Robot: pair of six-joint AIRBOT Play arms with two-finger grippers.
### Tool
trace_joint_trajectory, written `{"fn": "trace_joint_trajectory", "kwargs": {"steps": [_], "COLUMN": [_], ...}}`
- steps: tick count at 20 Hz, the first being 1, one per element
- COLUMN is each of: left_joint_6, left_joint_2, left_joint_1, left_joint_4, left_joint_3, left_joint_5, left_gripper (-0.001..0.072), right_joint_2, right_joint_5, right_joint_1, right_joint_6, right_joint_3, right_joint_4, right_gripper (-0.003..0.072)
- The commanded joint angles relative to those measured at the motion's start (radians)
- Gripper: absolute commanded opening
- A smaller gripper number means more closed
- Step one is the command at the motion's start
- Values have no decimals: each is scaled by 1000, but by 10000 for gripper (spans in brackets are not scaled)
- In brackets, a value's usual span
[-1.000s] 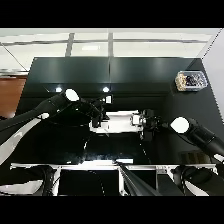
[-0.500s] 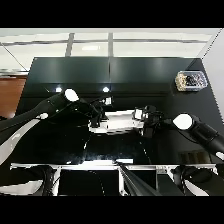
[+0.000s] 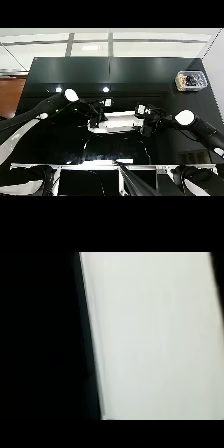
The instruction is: Fold the box and place the chain.
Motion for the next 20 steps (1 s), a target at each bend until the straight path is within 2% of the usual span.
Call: {"fn": "trace_joint_trajectory", "kwargs": {"steps": [1,5,10,16,18,20], "left_joint_6": [3,3,3,3,3,3], "left_joint_2": [0,0,0,0,0,0], "left_joint_1": [0,0,0,0,0,0], "left_joint_4": [3,3,3,-5,-9,-9], "left_joint_3": [0,0,0,0,0,0], "left_joint_5": [0,0,-1,0,0,0], "left_gripper": [29,30,30,30,30,29], "right_joint_2": [-37,-89,-156,-177,-188,-199], "right_joint_5": [58,60,63,51,49,47], "right_joint_1": [-13,-13,-13,-13,-13,-13], "right_joint_6": [-110,-124,-151,-221,-225,-225], "right_joint_3": [0,0,-16,-16,-16,-16], "right_joint_4": [111,130,84,79,78,79], "right_gripper": [676,676,676,675,596,596]}}
